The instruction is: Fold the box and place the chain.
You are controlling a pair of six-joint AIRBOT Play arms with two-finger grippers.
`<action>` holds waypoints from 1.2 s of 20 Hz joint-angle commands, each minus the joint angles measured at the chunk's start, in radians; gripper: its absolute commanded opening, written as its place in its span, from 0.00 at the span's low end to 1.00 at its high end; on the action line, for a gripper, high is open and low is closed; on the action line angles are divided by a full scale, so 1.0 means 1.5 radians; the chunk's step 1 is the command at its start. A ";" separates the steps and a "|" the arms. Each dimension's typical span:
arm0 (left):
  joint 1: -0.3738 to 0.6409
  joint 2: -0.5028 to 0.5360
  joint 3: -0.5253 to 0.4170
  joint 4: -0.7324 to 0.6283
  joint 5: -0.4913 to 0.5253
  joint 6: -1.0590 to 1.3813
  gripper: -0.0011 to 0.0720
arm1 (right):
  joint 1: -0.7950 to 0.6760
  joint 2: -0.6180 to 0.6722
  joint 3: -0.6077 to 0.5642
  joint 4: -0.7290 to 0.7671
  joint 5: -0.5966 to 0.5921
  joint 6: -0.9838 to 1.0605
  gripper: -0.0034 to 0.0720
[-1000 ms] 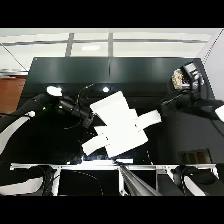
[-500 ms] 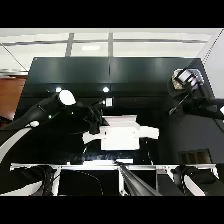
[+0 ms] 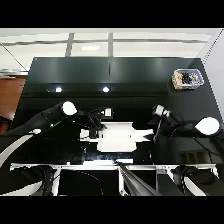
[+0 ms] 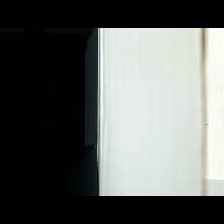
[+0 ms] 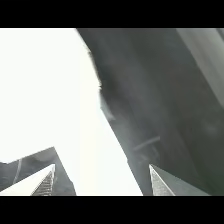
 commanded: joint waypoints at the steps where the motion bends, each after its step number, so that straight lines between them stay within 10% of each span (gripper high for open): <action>1: -0.001 -0.001 -0.004 0.002 0.010 0.003 0.05 | 0.102 -0.006 -0.035 -0.006 -0.052 -0.069 1.00; 24: -0.001 -0.001 -0.004 0.002 0.010 0.003 0.05 | 0.283 -0.119 -0.008 -0.004 -0.209 0.003 1.00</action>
